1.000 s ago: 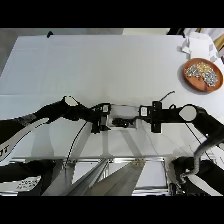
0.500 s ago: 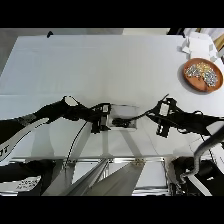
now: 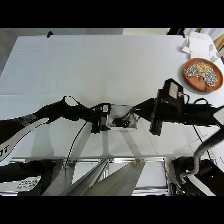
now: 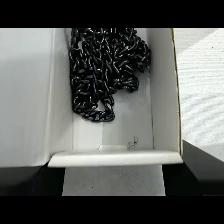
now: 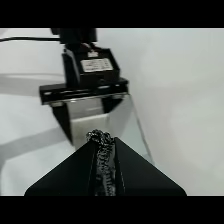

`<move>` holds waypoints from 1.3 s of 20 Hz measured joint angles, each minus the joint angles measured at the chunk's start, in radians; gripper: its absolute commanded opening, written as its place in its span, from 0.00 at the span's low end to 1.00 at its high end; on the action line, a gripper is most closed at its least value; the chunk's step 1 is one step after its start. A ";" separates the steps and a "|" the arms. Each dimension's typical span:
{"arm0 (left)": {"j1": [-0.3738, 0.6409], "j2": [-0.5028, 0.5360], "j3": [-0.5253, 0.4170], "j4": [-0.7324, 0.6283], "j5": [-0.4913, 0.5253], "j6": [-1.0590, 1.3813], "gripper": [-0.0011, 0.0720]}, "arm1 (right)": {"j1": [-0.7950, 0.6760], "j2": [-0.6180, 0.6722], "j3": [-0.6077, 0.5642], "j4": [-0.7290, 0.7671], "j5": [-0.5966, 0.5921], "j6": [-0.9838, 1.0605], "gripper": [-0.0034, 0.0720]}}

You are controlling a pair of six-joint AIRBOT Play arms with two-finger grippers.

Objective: Fold the box and place the chain.

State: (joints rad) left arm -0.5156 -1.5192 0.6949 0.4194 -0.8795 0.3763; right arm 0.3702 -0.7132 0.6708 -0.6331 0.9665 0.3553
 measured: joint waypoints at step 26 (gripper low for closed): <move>0.000 0.000 0.000 0.000 0.000 0.000 0.30 | 0.149 -0.232 0.020 -0.180 -0.188 0.173 0.24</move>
State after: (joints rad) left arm -0.5156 -1.5192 0.6949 0.4191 -0.8795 0.3763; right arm 0.5190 -0.9447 0.6907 -0.8131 0.7788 0.5285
